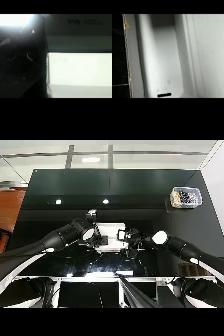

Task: Fold the box and place the chain.

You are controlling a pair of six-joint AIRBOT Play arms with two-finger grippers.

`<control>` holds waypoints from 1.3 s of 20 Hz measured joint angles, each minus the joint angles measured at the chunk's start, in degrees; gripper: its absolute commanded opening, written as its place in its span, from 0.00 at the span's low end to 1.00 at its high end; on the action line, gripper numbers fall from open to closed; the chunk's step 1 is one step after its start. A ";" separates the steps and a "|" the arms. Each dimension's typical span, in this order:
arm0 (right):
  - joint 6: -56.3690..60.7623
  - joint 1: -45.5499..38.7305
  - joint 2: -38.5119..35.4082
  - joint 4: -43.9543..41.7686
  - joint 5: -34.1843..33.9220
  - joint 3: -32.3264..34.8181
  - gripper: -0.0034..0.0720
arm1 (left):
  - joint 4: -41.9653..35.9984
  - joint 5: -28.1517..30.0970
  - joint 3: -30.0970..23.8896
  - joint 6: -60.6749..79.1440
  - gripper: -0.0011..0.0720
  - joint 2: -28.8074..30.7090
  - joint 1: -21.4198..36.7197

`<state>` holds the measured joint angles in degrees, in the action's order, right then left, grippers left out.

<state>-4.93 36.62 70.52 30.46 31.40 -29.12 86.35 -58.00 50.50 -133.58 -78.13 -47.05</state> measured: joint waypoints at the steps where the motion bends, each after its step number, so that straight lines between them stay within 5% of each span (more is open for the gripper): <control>1: -0.02 0.00 0.00 0.02 -0.04 0.00 0.97 | 0.07 0.52 0.00 0.17 0.06 0.00 0.02; 12: 7.19 0.00 -5.35 13.31 4.96 0.00 0.97 | 1.20 -4.26 -0.17 2.91 0.06 0.07 0.09; 14: 8.33 0.00 -5.64 15.02 5.38 0.00 0.80 | 1.20 -4.11 -0.28 2.93 0.06 0.07 0.02; 16: 9.05 0.00 -5.79 15.87 5.53 0.00 0.79 | 1.18 -4.00 -0.35 2.95 0.06 0.04 -0.02; 18: 9.35 0.00 -5.86 15.69 5.31 0.00 0.55 | 1.16 -3.76 -0.39 2.97 0.06 0.04 -0.02; 23: 11.04 0.00 -5.90 13.55 4.35 0.00 0.50 | 1.09 -3.56 -0.42 3.02 0.06 0.04 -0.02; 24: 11.78 0.00 -5.90 13.25 4.24 0.00 0.37 | 1.07 -3.54 -0.42 3.02 0.06 0.04 -0.02; 26: 12.96 0.07 -5.90 12.33 4.11 0.00 0.37 | 1.05 -3.50 -0.42 3.04 0.06 0.04 -0.02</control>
